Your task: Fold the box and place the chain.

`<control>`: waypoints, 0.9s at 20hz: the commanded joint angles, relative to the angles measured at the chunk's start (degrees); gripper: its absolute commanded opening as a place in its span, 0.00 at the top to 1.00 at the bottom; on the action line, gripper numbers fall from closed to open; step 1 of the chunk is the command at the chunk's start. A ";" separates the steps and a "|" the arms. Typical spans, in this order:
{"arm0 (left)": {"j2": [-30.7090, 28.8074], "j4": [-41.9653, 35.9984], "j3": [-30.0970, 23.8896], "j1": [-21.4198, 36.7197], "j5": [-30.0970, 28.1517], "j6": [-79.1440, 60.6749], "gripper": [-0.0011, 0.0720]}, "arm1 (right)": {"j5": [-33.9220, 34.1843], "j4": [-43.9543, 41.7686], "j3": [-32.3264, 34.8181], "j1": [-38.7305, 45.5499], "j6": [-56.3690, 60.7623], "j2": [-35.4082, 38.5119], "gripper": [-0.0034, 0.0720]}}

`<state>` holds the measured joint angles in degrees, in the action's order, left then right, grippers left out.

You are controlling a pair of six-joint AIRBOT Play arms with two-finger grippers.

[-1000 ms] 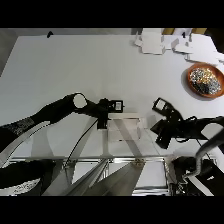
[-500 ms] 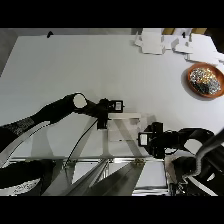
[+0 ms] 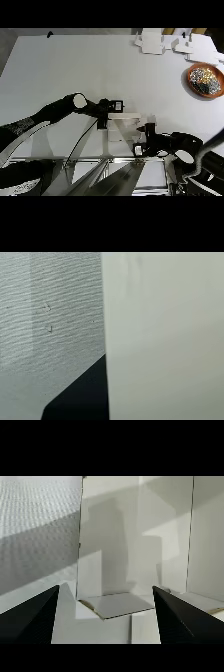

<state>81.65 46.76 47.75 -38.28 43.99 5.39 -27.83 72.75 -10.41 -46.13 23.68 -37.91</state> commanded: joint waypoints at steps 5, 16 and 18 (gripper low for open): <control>-0.02 0.02 0.00 -0.02 -0.02 0.00 0.97 | 3.13 -4.70 -3.76 3.54 -0.24 -2.47 0.10; -0.02 0.02 0.00 -0.02 -0.02 0.00 0.97 | -3.04 -5.20 -7.10 12.90 -0.26 -2.78 0.10; -0.02 0.00 0.00 -0.02 0.00 0.00 0.97 | -3.19 -8.74 -7.10 14.91 -2.34 -3.39 0.10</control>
